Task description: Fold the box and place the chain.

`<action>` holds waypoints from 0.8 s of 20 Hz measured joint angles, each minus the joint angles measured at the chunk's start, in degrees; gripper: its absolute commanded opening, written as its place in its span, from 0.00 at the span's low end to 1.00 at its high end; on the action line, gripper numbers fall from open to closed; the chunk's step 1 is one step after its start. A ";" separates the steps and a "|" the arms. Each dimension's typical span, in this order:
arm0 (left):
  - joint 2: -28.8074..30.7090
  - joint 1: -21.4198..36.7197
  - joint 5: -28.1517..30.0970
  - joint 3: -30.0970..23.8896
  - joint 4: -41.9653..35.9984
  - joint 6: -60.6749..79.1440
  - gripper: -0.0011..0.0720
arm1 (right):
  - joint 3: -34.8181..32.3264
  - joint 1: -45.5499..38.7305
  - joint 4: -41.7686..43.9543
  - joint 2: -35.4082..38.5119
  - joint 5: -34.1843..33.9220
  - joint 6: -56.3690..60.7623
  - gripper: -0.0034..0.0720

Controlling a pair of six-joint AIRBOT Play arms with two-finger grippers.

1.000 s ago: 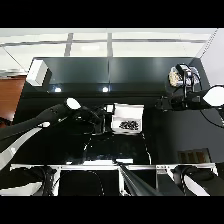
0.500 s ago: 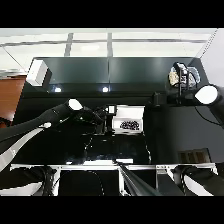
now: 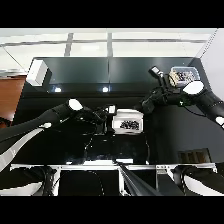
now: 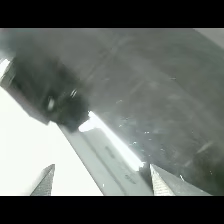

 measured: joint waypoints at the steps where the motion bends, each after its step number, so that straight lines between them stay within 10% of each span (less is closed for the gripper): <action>1: 0.00 0.00 0.04 0.02 -0.02 0.00 0.54 | 0.20 0.04 -0.63 -0.09 1.55 -3.78 0.98; 16: 0.00 -0.11 0.04 0.02 0.02 0.07 0.54 | 0.76 7.69 -8.63 0.07 9.88 -15.91 0.98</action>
